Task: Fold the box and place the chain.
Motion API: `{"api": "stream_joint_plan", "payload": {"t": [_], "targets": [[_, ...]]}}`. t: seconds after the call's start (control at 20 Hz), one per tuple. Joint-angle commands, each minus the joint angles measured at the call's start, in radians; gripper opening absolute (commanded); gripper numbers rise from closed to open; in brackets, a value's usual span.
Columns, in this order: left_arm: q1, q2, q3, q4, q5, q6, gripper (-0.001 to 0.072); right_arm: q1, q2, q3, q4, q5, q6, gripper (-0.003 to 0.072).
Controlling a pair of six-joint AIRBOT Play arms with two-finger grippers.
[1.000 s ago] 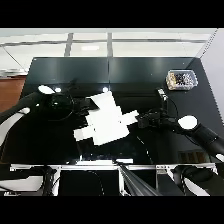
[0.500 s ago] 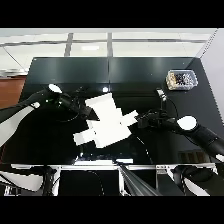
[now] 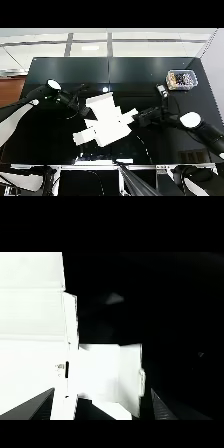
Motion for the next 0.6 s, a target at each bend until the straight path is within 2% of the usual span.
{"api": "stream_joint_plan", "payload": {"t": [0.0,0.1,0.2,0.3,0.55], "targets": [[-0.013,0.09,-0.007,0.012,0.036,0.025,0.0021,-0.048,0.052,0.121,-0.232,0.162,-0.001,0.0719],[-0.066,0.204,-0.095,0.006,0.171,0.192,0.0021,-0.049,0.087,0.152,-0.345,0.182,-0.032,0.0719],[-0.127,0.276,-0.177,0.004,0.328,0.401,0.0026,-0.047,0.091,0.151,-0.356,0.19,-0.126,0.0719],[-0.171,0.269,-0.18,0.007,0.368,0.54,0.0026,-0.02,0.09,0.15,-0.349,0.189,-0.217,0.0719],[-0.254,0.197,-0.13,0.144,0.489,0.542,0.0026,0.109,0.087,0.08,-0.349,0.18,-0.471,0.0718]]}}
